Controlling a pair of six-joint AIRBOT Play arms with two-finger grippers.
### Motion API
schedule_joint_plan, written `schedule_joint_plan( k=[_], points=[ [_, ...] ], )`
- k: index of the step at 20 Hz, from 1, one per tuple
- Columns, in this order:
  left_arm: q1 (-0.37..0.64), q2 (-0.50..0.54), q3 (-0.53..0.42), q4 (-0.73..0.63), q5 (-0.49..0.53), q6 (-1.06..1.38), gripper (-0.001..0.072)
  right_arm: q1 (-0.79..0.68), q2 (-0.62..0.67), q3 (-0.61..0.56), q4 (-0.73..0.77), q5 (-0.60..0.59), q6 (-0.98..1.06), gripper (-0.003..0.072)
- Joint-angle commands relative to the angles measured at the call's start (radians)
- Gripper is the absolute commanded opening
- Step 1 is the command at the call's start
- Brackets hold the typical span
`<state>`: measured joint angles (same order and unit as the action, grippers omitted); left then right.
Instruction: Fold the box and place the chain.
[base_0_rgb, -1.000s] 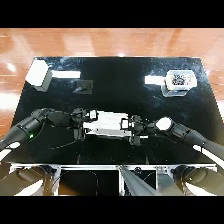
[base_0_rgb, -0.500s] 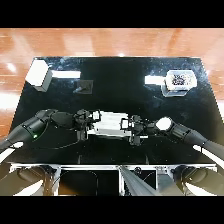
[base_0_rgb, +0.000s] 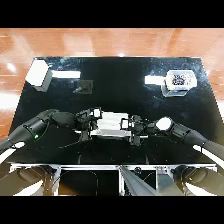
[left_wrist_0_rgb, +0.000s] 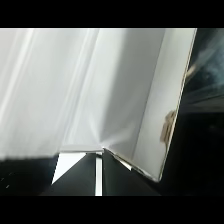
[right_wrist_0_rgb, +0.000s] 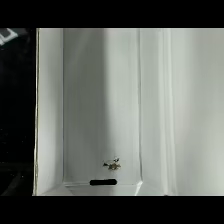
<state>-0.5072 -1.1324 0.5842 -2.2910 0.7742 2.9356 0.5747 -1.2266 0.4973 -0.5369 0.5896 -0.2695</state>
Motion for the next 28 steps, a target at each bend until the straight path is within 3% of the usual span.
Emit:
schedule_joint_plan(
  k=[1, 10, 11, 12, 13, 19, 21, 24, 25, 26, 28],
  points=[
    [-0.044, -0.018, 0.001, -0.027, -0.028, 0.0, 0.0137, 0.0, -0.001, 0.0, 0.001, 0.0, 0.0, 0.0608],
    [-0.079, -0.025, 0.001, -0.026, -0.082, -0.006, 0.0141, 0.0, -0.001, 0.0, 0.001, 0.0, 0.0, 0.0608],
    [-0.079, -0.025, 0.001, -0.025, -0.077, -0.006, 0.0192, 0.0, 0.0, 0.0, 0.001, 0.0, 0.0, 0.0608],
    [-0.079, -0.025, 0.001, -0.026, -0.077, -0.006, 0.0316, 0.0, 0.0, 0.0, 0.001, 0.0, 0.0, 0.0608],
    [-0.079, -0.025, 0.001, -0.026, -0.077, -0.006, 0.0368, 0.0, -0.001, 0.0, 0.001, 0.0, 0.0, 0.0608],
    [-0.079, -0.025, 0.001, -0.026, -0.076, -0.007, 0.0365, 0.0, 0.0, 0.0, 0.001, 0.0, 0.0, 0.0609],
    [-0.079, -0.025, 0.001, -0.026, -0.076, -0.007, 0.0225, 0.0, 0.0, 0.0, 0.001, 0.0, 0.0, 0.0608],
    [-0.079, -0.025, 0.001, -0.026, -0.077, -0.007, 0.0224, 0.0, -0.001, 0.0, 0.001, 0.0, 0.0, 0.0609],
    [-0.079, -0.025, 0.001, -0.026, -0.077, -0.007, 0.0274, 0.0, 0.0, 0.0, 0.001, 0.0, 0.0, 0.0609],
    [-0.079, -0.025, 0.001, -0.026, -0.077, -0.007, 0.038, 0.0, 0.0, 0.0, 0.001, 0.0, 0.0, 0.0608],
    [-0.079, -0.025, 0.001, -0.026, -0.076, -0.008, 0.0388, 0.0, 0.0, 0.0, 0.001, 0.0, 0.0, 0.0608]
  ],
)
